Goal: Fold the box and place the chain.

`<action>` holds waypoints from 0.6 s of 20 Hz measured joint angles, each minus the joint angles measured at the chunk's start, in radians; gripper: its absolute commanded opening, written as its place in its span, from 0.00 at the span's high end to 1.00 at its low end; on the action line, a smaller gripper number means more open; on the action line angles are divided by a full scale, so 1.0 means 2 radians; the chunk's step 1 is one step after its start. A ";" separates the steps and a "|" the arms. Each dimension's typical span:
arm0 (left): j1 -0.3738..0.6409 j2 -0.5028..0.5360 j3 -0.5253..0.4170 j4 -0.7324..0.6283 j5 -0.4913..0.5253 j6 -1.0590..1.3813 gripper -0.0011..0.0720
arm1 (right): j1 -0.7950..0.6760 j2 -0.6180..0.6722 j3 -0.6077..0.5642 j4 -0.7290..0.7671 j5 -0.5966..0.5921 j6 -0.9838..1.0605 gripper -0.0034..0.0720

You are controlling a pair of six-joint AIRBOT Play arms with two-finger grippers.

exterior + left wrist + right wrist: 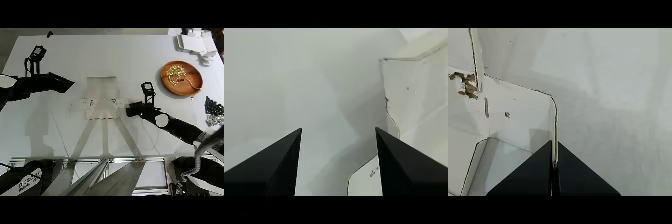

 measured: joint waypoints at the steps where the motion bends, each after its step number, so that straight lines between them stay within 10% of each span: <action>1: -0.001 0.000 0.000 -0.001 0.004 0.000 0.30 | 0.004 -0.001 0.000 0.001 -0.003 0.001 0.94; 12: -0.007 -0.148 0.131 -0.006 -0.157 -0.068 0.28 | 0.016 -0.004 0.000 0.005 -0.008 0.005 0.94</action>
